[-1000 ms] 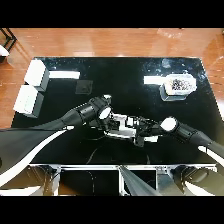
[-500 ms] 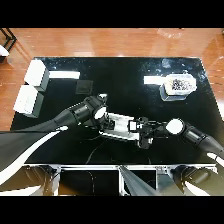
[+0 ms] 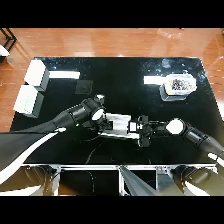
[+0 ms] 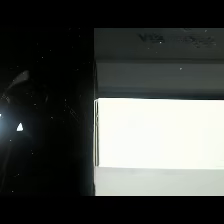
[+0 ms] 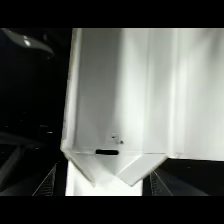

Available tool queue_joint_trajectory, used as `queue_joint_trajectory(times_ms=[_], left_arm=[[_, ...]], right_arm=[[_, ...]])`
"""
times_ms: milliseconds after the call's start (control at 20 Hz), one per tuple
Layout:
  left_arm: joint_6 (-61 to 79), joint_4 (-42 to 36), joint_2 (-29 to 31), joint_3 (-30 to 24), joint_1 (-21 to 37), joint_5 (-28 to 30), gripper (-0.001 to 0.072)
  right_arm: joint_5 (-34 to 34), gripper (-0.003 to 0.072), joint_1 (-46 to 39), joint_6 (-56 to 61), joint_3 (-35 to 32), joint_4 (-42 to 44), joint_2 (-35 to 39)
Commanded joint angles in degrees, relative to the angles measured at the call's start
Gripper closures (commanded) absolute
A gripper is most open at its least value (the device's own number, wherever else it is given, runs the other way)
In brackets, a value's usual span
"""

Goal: Fold the box and place the chain.

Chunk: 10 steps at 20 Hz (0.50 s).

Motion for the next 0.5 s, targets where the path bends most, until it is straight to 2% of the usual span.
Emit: queue_joint_trajectory(times_ms=[0, 100, 200, 350, 400, 450], left_arm=[[0.04, -0.31, 0.00, -0.15, 0.07, 0.42, 0.0688], [0.04, -0.31, 0.00, -0.15, 0.07, 0.42, 0.0688], [0.04, -0.31, 0.00, -0.15, 0.07, 0.28, 0.0688], [0.04, -0.28, -0.02, -0.15, 0.07, -0.02, 0.0688], [0.04, -0.28, -0.02, -0.15, 0.04, -0.04, 0.0688], [0.04, -0.28, -0.02, -0.15, 0.04, -0.07, 0.0688]], right_arm=[[-1.29, 0.0205, 0.07, -0.81, 0.04, 1.05, 0.00], [-1.29, 0.0221, 0.09, -0.83, 0.02, 3.06, -0.02], [-1.33, 0.0472, 0.52, -0.79, 0.02, 5.03, -0.26], [-2.99, 0.0473, 3.54, 0.52, 0.02, 6.97, -1.84], [-4.85, 0.0541, 4.70, 0.52, 0.04, 7.98, -2.23], [-7.30, 0.0561, 5.86, 0.50, 0.04, 9.33, -2.58]])
